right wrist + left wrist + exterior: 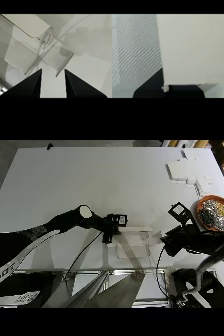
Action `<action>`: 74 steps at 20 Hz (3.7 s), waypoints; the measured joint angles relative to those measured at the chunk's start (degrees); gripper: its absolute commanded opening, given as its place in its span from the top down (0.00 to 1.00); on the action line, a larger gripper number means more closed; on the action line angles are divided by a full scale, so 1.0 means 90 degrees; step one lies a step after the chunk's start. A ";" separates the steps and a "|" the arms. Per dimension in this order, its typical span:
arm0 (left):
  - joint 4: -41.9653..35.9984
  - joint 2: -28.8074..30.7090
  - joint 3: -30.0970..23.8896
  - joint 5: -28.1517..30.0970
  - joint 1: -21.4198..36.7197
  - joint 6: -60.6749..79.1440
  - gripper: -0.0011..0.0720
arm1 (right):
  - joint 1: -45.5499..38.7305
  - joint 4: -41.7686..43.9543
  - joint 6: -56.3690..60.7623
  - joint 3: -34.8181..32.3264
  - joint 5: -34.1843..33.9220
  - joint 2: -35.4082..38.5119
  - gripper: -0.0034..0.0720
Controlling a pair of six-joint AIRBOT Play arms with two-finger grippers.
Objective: Fold the box and place the chain.
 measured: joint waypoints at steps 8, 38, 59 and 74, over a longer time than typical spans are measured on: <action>0.0019 -0.0024 0.0005 0.0068 0.0000 0.0075 0.97 | 0.0000 0.0000 0.0002 0.0000 0.0000 0.0000 0.53; -0.0005 -0.0027 0.0005 0.0090 0.0000 0.0017 0.97 | 0.0857 0.0889 -0.4435 -0.1540 -0.0848 -0.0058 0.16; -0.0005 -0.0027 0.0005 0.0087 0.0000 0.0015 0.97 | 0.2280 0.0010 -0.4813 -0.2426 -0.3179 -0.0406 0.09; -0.0005 -0.0027 0.0005 0.0090 0.0000 0.0015 0.97 | 0.0753 0.1115 -0.5863 -0.1940 -0.2960 -0.0476 0.05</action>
